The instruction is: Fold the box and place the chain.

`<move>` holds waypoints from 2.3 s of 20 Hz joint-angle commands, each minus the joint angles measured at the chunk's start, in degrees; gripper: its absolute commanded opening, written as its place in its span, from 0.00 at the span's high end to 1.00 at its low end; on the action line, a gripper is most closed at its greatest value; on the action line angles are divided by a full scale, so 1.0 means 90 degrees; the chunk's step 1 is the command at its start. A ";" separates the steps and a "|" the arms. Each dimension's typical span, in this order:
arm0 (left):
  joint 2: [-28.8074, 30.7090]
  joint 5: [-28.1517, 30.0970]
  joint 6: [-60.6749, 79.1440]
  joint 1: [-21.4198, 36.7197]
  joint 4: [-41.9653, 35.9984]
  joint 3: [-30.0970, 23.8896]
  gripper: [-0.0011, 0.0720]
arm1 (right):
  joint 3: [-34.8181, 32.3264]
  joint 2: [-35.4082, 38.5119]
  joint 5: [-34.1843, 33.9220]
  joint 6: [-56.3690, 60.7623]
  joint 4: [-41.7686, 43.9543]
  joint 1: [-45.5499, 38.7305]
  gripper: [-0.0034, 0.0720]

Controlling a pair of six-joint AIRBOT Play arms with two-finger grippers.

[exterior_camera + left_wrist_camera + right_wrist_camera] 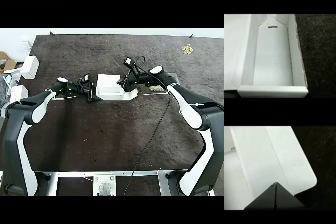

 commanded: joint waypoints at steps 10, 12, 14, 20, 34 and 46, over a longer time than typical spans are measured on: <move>0.0002 -0.0002 0.0002 0.0002 0.0000 0.0000 0.83 | -0.0005 0.1185 0.1863 0.0389 -0.1382 -0.0481 0.20; 0.0002 -0.0002 0.0002 0.0002 0.0000 0.0000 0.83 | -0.0007 0.0889 0.1916 0.0389 -0.1894 -0.0398 0.20; 0.0002 -0.0002 0.0002 0.0002 0.0000 0.0000 0.83 | -0.0007 0.0593 0.1897 0.0267 -0.1943 -0.0355 0.20; 0.0002 -0.0002 0.0002 0.0002 0.0000 0.0000 0.83 | -0.0007 0.0289 0.1887 0.0070 -0.2045 -0.0325 0.37; 0.0002 0.0000 0.0002 0.0002 0.0000 0.0000 0.83 | -0.0007 0.0248 0.1591 0.0053 -0.1948 0.0032 0.60; 0.0002 0.0000 0.0002 0.0002 0.0000 0.0000 0.83 | -0.0005 -0.0078 0.1154 -0.0216 -0.1078 0.0364 0.64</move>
